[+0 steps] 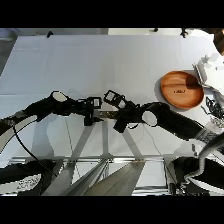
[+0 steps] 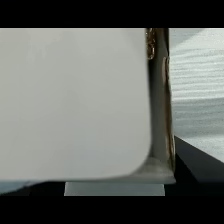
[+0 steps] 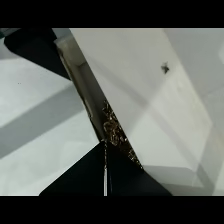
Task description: Fold the box and place the chain.
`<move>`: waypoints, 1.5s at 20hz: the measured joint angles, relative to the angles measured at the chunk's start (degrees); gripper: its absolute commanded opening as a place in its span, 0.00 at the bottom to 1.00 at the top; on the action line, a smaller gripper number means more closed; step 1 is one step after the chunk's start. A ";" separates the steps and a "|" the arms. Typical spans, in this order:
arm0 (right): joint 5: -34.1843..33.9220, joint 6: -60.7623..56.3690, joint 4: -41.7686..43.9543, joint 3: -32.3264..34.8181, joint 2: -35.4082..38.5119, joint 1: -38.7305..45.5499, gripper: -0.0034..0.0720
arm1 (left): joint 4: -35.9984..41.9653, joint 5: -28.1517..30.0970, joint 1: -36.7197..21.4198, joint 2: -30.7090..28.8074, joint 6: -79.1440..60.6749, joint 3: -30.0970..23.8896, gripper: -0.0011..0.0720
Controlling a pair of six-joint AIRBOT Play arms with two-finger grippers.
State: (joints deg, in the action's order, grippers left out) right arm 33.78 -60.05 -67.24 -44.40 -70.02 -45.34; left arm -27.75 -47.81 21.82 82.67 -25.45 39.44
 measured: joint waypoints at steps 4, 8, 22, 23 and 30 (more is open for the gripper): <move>-0.98 -0.59 -0.02 -0.02 -2.27 0.00 0.05 | 0.00 -0.02 0.00 0.02 0.02 0.00 0.61; -2.80 -2.21 -0.46 0.00 -3.32 0.00 0.05 | 0.00 -0.02 0.00 0.02 0.00 -0.02 0.61; -2.80 -3.10 -1.36 0.02 3.96 0.00 0.06 | 0.04 0.00 0.00 0.02 -0.02 0.00 0.61; -1.25 -3.10 -1.44 0.02 4.24 0.00 0.05 | 0.04 0.00 0.00 0.02 -0.02 0.00 0.61; 3.85 -3.43 -4.09 3.52 5.33 -3.34 0.05 | 0.02 0.00 0.00 0.00 -0.02 0.00 0.61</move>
